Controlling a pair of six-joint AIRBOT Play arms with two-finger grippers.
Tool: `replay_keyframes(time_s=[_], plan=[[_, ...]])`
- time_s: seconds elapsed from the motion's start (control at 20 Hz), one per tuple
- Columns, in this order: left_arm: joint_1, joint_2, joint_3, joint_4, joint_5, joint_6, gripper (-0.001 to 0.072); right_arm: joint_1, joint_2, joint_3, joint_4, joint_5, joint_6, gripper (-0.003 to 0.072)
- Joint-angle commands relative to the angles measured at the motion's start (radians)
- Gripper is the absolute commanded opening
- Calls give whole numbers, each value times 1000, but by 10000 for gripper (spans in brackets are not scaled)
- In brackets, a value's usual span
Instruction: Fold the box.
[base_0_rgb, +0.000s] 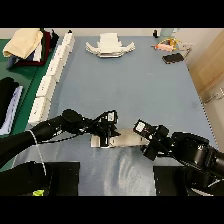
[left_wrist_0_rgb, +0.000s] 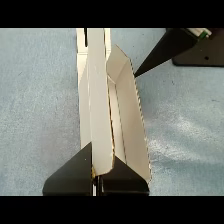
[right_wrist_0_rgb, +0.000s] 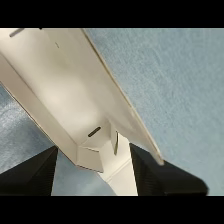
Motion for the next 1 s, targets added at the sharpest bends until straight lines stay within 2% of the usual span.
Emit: replay_keyframes(time_s=[0.0,0.1,0.2,0.5,0.6,0.75,0.95], plan=[[0,1,1,0,0,0,18,-1,0,0,-28,-2,-43,714],[0,1,1,0,0,0,19,-2,-1,0,-26,-11,-123,715],[0,1,1,0,0,0,18,-38,-1,0,48,-32,-276,715],[0,1,1,0,0,0,18,-385,-50,0,543,-53,-940,715],[0,1,1,0,0,0,18,-492,-93,0,661,-50,-1090,715],[0,1,1,0,0,0,18,-575,-156,2,792,-47,-1276,715],[0,1,1,0,0,0,18,-583,-220,2,823,-31,-1331,715]])
